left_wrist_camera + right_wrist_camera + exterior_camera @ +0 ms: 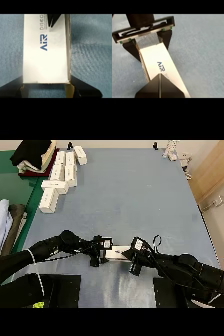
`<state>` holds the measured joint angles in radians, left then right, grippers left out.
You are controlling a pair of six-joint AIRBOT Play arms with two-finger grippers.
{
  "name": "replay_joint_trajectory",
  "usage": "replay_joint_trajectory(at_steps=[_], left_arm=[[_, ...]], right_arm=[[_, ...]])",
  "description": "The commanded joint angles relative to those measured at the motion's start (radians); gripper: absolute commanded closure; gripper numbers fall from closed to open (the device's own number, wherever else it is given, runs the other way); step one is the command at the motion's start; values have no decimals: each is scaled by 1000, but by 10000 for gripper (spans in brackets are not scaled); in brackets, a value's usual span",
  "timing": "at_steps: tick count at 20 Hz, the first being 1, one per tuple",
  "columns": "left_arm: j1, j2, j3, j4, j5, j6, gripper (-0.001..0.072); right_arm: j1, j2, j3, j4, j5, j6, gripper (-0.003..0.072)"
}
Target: Fold the box.
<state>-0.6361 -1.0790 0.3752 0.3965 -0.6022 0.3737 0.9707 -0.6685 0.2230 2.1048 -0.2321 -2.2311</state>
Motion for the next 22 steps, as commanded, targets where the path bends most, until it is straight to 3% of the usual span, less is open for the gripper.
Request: replay_joint_trajectory(at_steps=[1, 16, 22], left_arm=[[0, 0, 1, 0, 0, 0, 300], [0, 0, 1, 0, 0, 0, 301], [0, 0, 1, 0, 0, 0, 300]], right_arm=[[-10, 3, -22, -6, -20, 9, 664], [-10, 3, -53, 3, 19, 17, 664], [-11, 1, 80, -26, 4, 18, 664]])
